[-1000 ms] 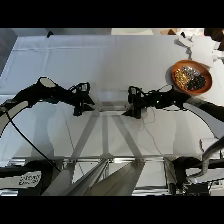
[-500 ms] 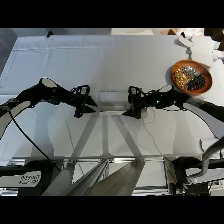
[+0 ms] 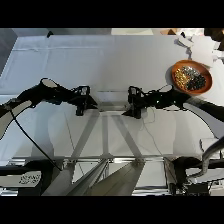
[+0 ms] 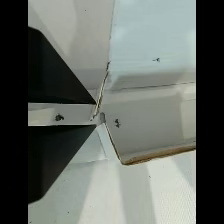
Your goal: Fold the box and place the chain.
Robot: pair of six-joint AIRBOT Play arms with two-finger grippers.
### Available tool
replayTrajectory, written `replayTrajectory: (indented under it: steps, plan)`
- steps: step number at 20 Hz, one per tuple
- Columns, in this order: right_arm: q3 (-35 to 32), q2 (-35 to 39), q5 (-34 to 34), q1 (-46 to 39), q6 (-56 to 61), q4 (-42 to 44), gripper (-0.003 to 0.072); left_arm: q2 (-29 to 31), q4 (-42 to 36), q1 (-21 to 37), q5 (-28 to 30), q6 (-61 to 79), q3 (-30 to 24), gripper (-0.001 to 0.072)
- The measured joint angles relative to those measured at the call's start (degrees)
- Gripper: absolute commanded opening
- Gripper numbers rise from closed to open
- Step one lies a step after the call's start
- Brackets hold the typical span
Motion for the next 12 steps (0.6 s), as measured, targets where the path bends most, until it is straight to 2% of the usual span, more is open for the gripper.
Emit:
replayTrajectory:
  steps: [4,5,12]
  plan:
    - [0.0,0.0,0.0,0.0,0.0,0.0,0.0516,-0.7,-0.4,-1.1,0.0,1.1,0.0,0.0122]
    - [0.0,0.0,0.0,0.0,0.0,0.0,0.0516,-1.0,-0.5,-1.3,0.0,1.2,0.0,0.0003]
    - [0.0,0.0,-0.1,0.0,0.0,0.1,0.0516,-2.1,-4.0,-1.9,1.2,3.4,0.0,0.0015]
